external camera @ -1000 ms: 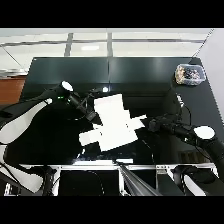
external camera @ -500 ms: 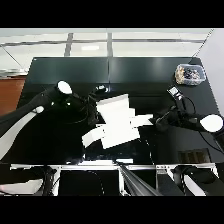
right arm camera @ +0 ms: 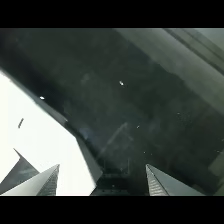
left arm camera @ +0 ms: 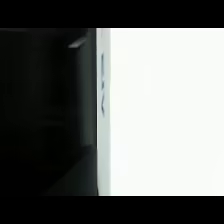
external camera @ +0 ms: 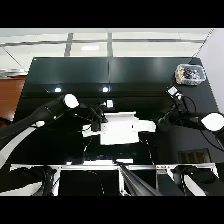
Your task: Fold the box and place the chain.
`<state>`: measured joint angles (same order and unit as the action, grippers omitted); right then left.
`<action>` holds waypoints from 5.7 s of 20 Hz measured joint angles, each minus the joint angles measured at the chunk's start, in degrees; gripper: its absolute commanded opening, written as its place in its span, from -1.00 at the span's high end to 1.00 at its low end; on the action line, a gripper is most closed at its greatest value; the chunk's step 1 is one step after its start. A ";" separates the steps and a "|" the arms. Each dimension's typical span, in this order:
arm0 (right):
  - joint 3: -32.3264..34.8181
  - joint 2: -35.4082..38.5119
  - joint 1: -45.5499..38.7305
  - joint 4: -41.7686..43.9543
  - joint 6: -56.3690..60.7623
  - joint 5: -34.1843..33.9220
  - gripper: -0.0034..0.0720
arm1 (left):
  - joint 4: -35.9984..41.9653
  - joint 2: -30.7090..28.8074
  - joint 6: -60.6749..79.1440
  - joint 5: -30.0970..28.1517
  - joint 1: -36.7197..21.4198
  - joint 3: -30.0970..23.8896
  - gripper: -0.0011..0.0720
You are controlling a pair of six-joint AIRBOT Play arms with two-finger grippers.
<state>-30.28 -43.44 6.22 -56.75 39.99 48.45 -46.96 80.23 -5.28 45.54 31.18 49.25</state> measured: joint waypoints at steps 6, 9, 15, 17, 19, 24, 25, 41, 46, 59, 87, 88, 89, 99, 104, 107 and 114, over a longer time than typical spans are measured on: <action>2.67 0.00 0.17 3.17 -9.66 1.44 -0.67 | -2.82 0.81 1.90 -7.10 1.68 -1.05 0.90; 5.01 0.00 2.19 4.72 -12.61 1.44 -0.67 | -3.21 1.31 2.10 -6.75 1.84 -1.16 0.90; 8.07 -0.98 10.21 5.55 -22.05 0.87 -0.98 | -3.45 1.75 2.27 -5.33 1.90 -1.20 0.90; 8.33 -2.51 12.26 5.64 -23.80 0.55 -0.97 | -3.54 1.75 2.27 -4.96 1.90 -1.20 0.90; 8.50 -4.20 13.94 5.70 -27.10 0.26 -0.97 | -3.54 1.75 2.29 -4.90 1.90 -1.20 0.90; 8.55 -8.28 16.37 7.91 -36.96 -1.22 -0.97 | -3.56 1.75 2.29 -4.83 1.90 -1.20 0.90; 8.55 -8.94 16.55 8.87 -38.71 -1.92 -0.97 | -3.56 1.75 2.29 -4.83 1.90 -1.20 0.90; 7.91 -13.55 18.34 12.59 -48.13 -7.43 -0.97 | -3.30 1.81 2.29 -4.63 1.92 -1.20 0.90; 6.25 -13.57 17.88 11.82 -47.95 -6.84 -0.97 | -3.30 1.81 2.29 -4.76 1.92 -1.20 0.90; 6.32 -14.16 20.55 17.90 -48.61 -6.32 -0.95 | -3.32 1.84 2.29 -4.81 1.92 -1.20 0.90; 2.69 -14.58 18.47 17.77 -49.79 -12.13 -0.95 | -3.34 1.84 2.29 -4.92 1.92 -1.20 0.90; 2.58 -14.58 18.21 17.68 -49.77 -11.87 -0.95 | -3.34 1.81 2.29 -4.90 1.92 -1.20 0.90; 2.51 -14.58 17.94 17.62 -49.77 -11.76 -0.95 | -3.34 1.81 2.29 -4.90 1.92 -1.20 0.90; 2.08 -14.45 17.03 17.29 -49.66 -12.92 -0.95 | -3.34 1.84 2.29 -4.79 1.92 -1.20 0.90; 0.90 -14.56 14.99 18.97 -49.66 -12.11 -0.95 | -3.32 1.81 2.27 -4.74 1.92 -1.20 0.90; 0.68 -15.74 14.67 21.79 -51.93 -9.62 -0.95 | -3.37 1.84 2.29 -4.66 1.92 -1.20 0.90; 0.57 -21.46 14.60 29.22 -57.83 -5.20 -0.95 | -3.34 1.84 2.43 -4.39 1.92 -1.20 0.90</action>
<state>-29.71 -64.90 20.82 -27.53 -17.85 43.24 -50.30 82.06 -2.85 41.15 33.10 48.05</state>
